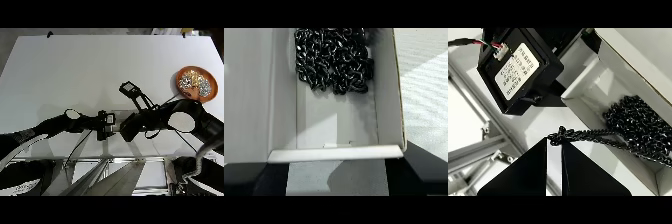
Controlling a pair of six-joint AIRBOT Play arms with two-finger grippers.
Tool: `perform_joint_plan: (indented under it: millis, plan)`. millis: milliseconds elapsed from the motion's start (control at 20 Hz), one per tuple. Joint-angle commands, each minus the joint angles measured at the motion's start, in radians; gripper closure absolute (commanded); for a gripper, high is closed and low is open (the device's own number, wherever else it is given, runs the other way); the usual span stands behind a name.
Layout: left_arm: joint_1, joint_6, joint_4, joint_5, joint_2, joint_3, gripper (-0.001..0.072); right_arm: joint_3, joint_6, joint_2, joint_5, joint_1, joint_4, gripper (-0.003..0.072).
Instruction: Fold the box and place the chain.
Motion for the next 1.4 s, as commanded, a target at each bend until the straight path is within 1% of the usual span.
perform_joint_plan:
  millis: [0,50,100,200,300,350,400,450,500,600,700,800,850,900,950,1000,1050,1100,1150,1200,1250,1350]
  plan:
    - [0.0,0.0,0.0,0.0,0.0,0.0,0.0539,0.0,0.003,0.001,-0.023,0.005,0.0,0.0568]
    - [0.0,0.0,0.0,0.0,0.0,0.0,0.0539,0.0,0.0,0.001,-0.022,0.001,-0.004,0.0454]
    - [0.0,0.0,0.0,0.0,0.0,0.0,0.0539,0.003,-0.001,0.001,-0.013,-0.016,-0.004,0.043]
    - [0.0,0.0,0.0,0.0,0.0,0.0,0.0539,0.021,-0.002,0.001,0.039,-0.087,-0.004,0.043]
    - [0.0,0.0,0.0,0.0,0.0,0.0,0.0539,0.061,-0.039,0.001,0.113,-0.199,-0.004,0.0432]
    - [0.0,0.0,0.0,0.0,0.0,0.0,0.0539,0.079,-0.058,0.001,0.128,-0.257,-0.004,0.0442]
    - [0.0,0.0,0.0,0.0,0.0,0.0,0.0539,0.091,-0.077,0.001,0.123,-0.32,-0.005,0.0512]
    - [0.0,0.0,0.0,0.0,0.0,0.0,0.0539,0.092,-0.102,0.001,0.098,-0.38,-0.007,0.0603]
    - [0.0,0.0,0.0,0.0,0.0,0.0,0.0539,0.092,-0.114,-0.002,0.065,-0.442,-0.035,0.0663]
    - [0.0,0.0,0.0,0.0,0.0,0.0,0.0539,0.092,-0.113,-0.022,0.012,-0.536,-0.146,0.0663]
    - [0.0,0.0,0.0,0.0,0.0,0.0,0.0539,0.09,-0.101,-0.069,0.007,-0.606,-0.229,0.0663]
    - [0.0,0.0,0.0,0.0,0.0,0.0,0.0539,0.073,-0.103,-0.127,0.003,-0.646,-0.25,0.0656]
    - [0.0,0.0,0.0,0.0,0.0,0.0,0.0539,0.056,-0.103,-0.151,-0.01,-0.654,-0.252,0.0489]
    - [0.0,0.0,0.0,0.0,0.0,0.0,0.0539,0.034,-0.104,-0.172,-0.028,-0.657,-0.264,0.017]
    - [0.0,0.0,0.0,0.0,0.0,0.0,0.0539,0.011,-0.105,-0.189,-0.047,-0.657,-0.274,0.0117]
    - [0.0,0.0,0.0,0.0,0.0,0.0,0.0539,-0.013,-0.101,-0.205,-0.058,-0.657,-0.284,0.0138]
    - [0.0,0.0,0.0,0.0,0.0,0.0,0.0539,-0.034,-0.1,-0.22,-0.066,-0.657,-0.286,0.024]
    - [0.0,0.0,0.0,0.0,0.0,0.0,0.0539,-0.054,-0.085,-0.235,-0.077,-0.657,-0.286,0.0303]
    - [0.0,0.0,0.0,0.0,0.0,0.0,0.0539,-0.069,-0.071,-0.248,-0.088,-0.657,-0.286,0.0306]
    - [0.0,0.0,0.0,0.0,0.0,0.0,0.0539,-0.084,-0.063,-0.256,-0.101,-0.657,-0.286,0.0333]
    - [0.0,0.0,0.0,0.0,0.0,0.0,0.0539,-0.096,-0.056,-0.261,-0.113,-0.657,-0.287,0.0381]
    - [0.0,0.0,0.0,0.0,0.0,0.0,0.0539,-0.11,-0.051,-0.266,-0.13,-0.657,-0.291,0.0392]
